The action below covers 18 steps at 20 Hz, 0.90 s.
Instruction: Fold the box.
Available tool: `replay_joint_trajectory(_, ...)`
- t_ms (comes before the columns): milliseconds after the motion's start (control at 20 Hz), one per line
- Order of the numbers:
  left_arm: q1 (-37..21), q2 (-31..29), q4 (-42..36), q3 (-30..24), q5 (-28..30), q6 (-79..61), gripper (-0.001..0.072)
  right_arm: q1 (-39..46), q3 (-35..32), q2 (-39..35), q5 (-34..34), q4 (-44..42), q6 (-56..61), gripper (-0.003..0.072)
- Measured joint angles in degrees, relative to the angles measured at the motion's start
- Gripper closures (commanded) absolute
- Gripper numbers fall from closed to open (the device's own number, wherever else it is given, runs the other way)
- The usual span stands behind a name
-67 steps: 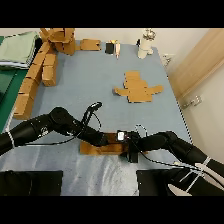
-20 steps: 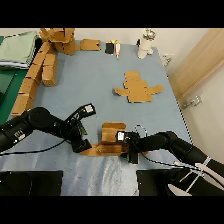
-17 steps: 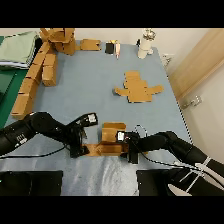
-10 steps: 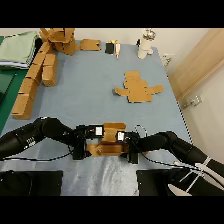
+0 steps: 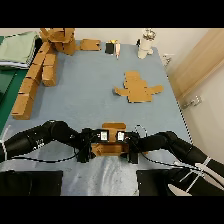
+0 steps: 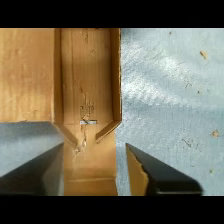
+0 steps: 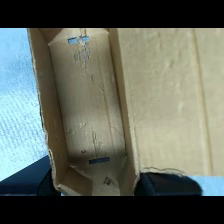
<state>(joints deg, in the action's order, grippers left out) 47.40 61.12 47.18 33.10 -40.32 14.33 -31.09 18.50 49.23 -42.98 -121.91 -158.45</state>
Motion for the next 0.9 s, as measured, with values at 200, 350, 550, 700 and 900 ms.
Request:
replay_joint_trajectory(200,0.6,0.8,-0.9,0.0,1.9,0.1,0.0351,0.0,0.0,0.0,0.0,0.0,0.0,0.0169)
replay_joint_trajectory(350,0.8,0.9,-1.4,0.0,3.3,0.2,0.0581,0.0,0.0,0.0,0.0,0.0,0.0,0.0169)
replay_joint_trajectory(550,1.6,1.0,-3.0,0.0,4.7,0.2,0.058,0.0,0.0,0.0,0.0,0.0,0.0,0.017)
replay_joint_trajectory(700,2.6,1.0,-4.3,0.0,7.1,0.2,0.0581,0.0,0.0,0.0,0.0,0.0,0.0,0.0169)
replay_joint_trajectory(900,3.6,1.2,-5.5,0.0,9.5,0.2,0.0573,0.0,0.0,0.0,0.0,0.0,0.0,0.0169)
